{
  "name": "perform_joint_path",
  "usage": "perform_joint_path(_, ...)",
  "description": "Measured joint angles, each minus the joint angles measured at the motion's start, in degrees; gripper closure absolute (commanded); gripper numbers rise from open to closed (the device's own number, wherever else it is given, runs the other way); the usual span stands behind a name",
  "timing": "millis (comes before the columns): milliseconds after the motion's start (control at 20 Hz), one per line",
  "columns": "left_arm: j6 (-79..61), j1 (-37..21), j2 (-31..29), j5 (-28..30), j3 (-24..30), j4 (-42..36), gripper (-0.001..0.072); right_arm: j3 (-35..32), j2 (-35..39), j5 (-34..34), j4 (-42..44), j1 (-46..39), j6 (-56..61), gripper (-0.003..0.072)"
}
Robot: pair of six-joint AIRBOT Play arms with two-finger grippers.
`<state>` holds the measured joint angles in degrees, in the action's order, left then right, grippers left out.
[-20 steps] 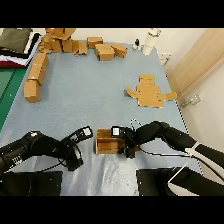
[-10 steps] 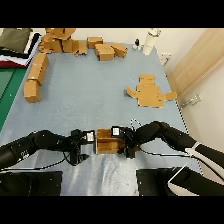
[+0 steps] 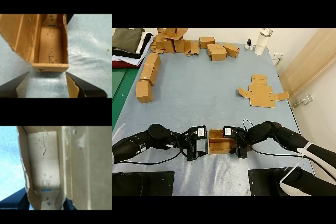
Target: Fold the box.
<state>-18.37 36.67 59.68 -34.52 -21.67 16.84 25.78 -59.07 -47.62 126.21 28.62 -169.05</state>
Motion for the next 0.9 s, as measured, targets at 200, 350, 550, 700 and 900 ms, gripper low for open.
perform_joint_path(200,0.17,2.43,1.03,1.49,-0.31,-1.03,0.0013,0.00,0.00,0.00,0.00,0.00,0.00,0.0277)
perform_joint_path(350,1.11,4.04,1.29,3.41,-0.37,-1.46,0.0013,0.00,0.00,0.00,0.00,0.00,0.00,0.0277)
perform_joint_path(550,1.66,6.05,2.45,6.05,-0.87,-2.05,0.0014,0.00,0.00,-0.02,0.00,0.00,-0.02,0.0277)
perform_joint_path(700,1.79,7.23,3.56,7.87,-1.62,-2.60,0.0014,0.00,0.00,-0.02,0.00,0.00,0.00,0.0277)
perform_joint_path(900,1.86,7.78,4.31,8.57,-2.08,-2.73,0.0014,0.00,0.00,-0.02,0.02,0.00,0.00,0.0277)
